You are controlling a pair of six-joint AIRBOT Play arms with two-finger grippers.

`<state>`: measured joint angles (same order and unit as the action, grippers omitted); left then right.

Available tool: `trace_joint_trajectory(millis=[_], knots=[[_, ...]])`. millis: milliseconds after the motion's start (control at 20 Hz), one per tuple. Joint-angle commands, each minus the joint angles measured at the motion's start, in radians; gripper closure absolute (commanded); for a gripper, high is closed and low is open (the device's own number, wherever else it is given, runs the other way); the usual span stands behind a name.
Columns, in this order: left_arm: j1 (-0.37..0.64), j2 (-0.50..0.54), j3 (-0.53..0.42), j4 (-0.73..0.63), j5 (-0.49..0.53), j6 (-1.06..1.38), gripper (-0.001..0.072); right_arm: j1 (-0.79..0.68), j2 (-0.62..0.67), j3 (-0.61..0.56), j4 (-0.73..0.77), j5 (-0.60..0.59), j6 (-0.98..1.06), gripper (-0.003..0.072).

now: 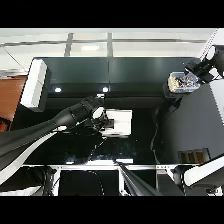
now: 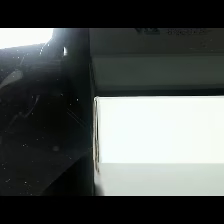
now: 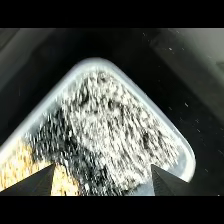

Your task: Fold the box and place the chain.

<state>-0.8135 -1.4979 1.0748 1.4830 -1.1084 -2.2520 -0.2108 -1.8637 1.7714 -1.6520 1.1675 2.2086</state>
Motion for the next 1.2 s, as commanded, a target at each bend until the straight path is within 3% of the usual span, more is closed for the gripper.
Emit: trace_joint_trajectory(millis=[0,250,350,450,500,650,900,1150], knots=[[0.000,0.000,0.000,0.000,-0.001,0.000,0.0682,-0.020,-0.101,0.115,0.025,0.069,0.050,-0.0020],[0.000,0.000,0.000,0.000,-0.003,0.000,0.0682,-0.032,-0.145,0.115,0.025,0.071,0.034,-0.0019],[0.000,0.000,0.000,0.000,-0.002,0.000,0.0682,-0.031,-0.152,0.115,0.028,0.079,0.003,0.0230],[0.000,0.000,0.000,0.000,-0.002,0.000,0.0682,-0.030,-0.150,0.119,0.032,0.091,-0.097,0.0600],[0.000,0.000,0.000,0.000,-0.002,0.000,0.0682,-0.031,-0.145,0.127,0.029,0.114,-0.145,0.0657],[0.000,0.000,0.000,0.000,0.003,0.000,0.0682,-0.030,-0.073,0.132,0.021,0.117,-0.291,0.0672],[0.000,0.000,0.000,0.000,0.005,0.000,0.0682,-0.016,0.203,0.132,0.038,0.106,-0.554,0.0672],[0.000,0.000,0.000,0.000,-0.003,0.000,0.0682,-0.006,0.533,0.066,0.315,0.060,-0.699,0.0673]])
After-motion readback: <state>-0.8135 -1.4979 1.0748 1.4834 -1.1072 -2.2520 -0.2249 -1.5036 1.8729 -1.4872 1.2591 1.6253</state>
